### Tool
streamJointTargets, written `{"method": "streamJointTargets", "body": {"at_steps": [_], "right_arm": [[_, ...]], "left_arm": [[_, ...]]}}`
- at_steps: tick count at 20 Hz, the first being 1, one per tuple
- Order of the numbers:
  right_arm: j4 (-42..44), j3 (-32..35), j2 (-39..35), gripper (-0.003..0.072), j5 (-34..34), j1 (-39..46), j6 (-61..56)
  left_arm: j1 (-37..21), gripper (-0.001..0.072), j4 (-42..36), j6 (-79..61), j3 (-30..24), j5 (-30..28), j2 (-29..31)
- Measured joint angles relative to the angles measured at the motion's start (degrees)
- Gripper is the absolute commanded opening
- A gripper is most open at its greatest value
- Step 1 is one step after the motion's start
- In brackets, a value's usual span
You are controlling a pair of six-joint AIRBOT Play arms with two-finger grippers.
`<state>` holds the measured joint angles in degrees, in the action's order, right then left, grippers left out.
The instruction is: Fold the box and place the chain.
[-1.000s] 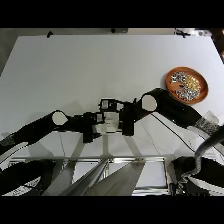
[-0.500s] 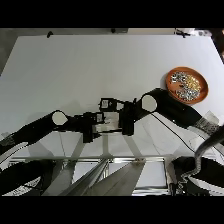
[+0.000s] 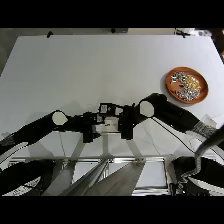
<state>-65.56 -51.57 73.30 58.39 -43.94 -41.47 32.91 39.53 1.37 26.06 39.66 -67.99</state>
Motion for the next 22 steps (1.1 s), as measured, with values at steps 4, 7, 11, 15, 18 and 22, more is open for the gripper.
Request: {"method": "streamJointTargets", "body": {"at_steps": [4,7,11,15,18,22], "right_arm": [[0.2,0.3,-0.1,0.0342,0.7,-0.2,-0.6],[-0.3,0.4,-1.4,0.0347,1.0,-0.2,-0.8],[-0.1,0.4,-4.4,0.0359,-0.7,-0.2,-1.6],[3.5,0.7,-6.2,0.0013,-3.8,-0.2,-2.9],[11.7,3.1,-6.2,0.0013,-8.5,-0.2,-2.1],[23.6,7.2,-4.0,0.0013,-15.0,-0.2,1.0]], "left_arm": [[0.0,0.0155,0.1,-0.1,0.0,0.2,0.0],[0.0,0.0155,0.0,0.1,0.0,0.3,0.0],[0.0,0.0155,-0.1,0.2,0.0,0.3,0.0],[0.0,0.0155,-0.1,0.2,0.0,0.2,0.0],[0.0,0.0155,-0.1,0.2,0.0,0.1,0.0],[0.0,0.0155,-0.1,0.2,0.0,0.1,0.0]]}}
